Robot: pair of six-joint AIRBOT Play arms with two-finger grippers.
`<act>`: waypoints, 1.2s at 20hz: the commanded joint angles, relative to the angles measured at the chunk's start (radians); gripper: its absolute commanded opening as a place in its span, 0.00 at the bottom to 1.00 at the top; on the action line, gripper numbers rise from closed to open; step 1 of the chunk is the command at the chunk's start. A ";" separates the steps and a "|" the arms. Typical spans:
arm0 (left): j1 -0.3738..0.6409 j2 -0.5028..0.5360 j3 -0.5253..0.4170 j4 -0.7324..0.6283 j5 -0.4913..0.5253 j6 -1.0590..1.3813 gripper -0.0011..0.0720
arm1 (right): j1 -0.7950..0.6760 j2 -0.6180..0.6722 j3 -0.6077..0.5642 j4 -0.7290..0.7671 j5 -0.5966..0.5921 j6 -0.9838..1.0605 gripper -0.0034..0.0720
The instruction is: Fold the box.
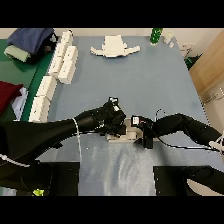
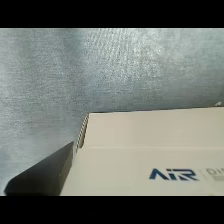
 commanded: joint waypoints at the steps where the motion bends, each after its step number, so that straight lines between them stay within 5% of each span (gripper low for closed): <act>1: -0.005 -0.021 0.017 0.015 -0.024 -0.034 0.56 | 0.000 0.000 0.001 0.000 0.000 0.000 0.72; 3: -0.005 -0.021 0.017 0.015 -0.024 -0.036 0.48 | 0.000 0.000 0.001 0.000 0.000 0.000 0.72; 4: -0.005 -0.021 0.017 0.015 -0.024 -0.034 0.21 | 0.000 0.000 0.001 0.000 0.000 0.000 0.72; 6: -0.005 -0.021 0.017 0.014 -0.025 -0.033 0.03 | 0.000 0.000 0.001 0.000 0.000 0.000 0.72; 14: -0.005 -0.021 0.017 0.003 -0.043 -0.033 0.04 | 0.000 0.000 0.001 0.000 0.000 0.000 0.72; 16: -0.005 -0.020 0.017 0.003 -0.043 -0.034 0.76 | 0.000 0.000 0.001 0.000 0.000 0.000 0.72; 17: -0.005 -0.020 0.018 0.003 -0.046 -0.034 0.83 | 0.000 0.000 0.001 0.000 0.000 0.000 0.72; 24: -0.002 -0.017 0.081 0.004 -0.179 -0.015 0.82 | 0.000 0.000 0.001 0.000 0.000 0.000 0.72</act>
